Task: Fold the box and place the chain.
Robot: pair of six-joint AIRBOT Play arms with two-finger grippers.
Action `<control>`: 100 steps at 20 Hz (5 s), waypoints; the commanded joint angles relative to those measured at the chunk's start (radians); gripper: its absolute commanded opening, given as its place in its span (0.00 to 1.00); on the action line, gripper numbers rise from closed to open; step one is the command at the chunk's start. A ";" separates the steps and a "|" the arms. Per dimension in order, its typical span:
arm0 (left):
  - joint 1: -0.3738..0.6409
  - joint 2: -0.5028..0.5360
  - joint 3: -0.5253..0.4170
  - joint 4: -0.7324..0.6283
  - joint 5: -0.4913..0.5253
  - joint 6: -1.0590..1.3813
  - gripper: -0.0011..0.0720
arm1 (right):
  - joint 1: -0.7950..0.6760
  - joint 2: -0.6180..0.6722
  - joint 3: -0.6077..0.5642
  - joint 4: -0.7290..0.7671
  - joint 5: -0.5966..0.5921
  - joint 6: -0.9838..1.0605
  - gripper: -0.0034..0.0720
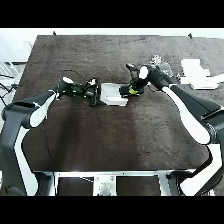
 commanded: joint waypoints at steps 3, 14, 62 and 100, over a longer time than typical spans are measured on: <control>0.001 0.000 0.000 0.000 0.000 0.000 0.65 | 0.038 -0.054 0.101 -0.154 0.119 0.132 0.60; 0.001 0.000 0.000 0.000 -0.001 0.000 0.65 | 0.067 -0.088 0.115 -0.192 0.134 0.237 0.45; 0.001 0.000 0.000 0.000 0.001 0.000 0.65 | -0.328 0.047 0.153 -0.204 -0.262 -0.062 0.59; 0.001 0.000 0.000 0.000 0.000 0.000 0.65 | -0.334 0.122 0.364 -0.040 0.001 -0.277 0.06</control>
